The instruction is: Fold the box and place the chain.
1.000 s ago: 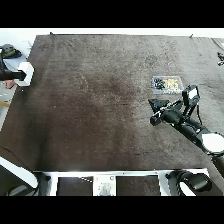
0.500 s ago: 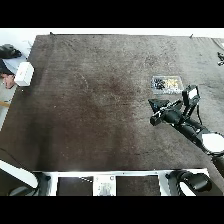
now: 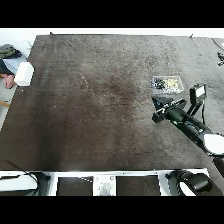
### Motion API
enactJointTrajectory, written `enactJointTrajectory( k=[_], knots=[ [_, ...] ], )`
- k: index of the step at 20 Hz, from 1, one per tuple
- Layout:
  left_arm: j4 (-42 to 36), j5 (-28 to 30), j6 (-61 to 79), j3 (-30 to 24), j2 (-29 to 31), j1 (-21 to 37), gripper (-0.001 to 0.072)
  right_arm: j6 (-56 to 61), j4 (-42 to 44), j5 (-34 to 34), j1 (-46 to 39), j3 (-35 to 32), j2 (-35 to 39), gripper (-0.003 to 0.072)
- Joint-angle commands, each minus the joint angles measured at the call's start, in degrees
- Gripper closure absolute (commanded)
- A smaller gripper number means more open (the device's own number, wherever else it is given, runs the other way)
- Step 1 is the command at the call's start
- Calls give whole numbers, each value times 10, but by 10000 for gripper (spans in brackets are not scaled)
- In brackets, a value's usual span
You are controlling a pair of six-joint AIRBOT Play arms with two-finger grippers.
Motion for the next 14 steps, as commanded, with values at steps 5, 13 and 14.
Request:
enactJointTrajectory(
  k=[5,13,14],
  knots=[
    [-447,160,498,-481,320,-78,703,3,-44,-17,0,-1,103,699],
    [-589,280,593,-735,563,-174,703,3,-67,14,0,-3,130,700],
    [-593,300,586,-749,590,-188,703,8,-67,18,0,-4,130,700]
  ],
)
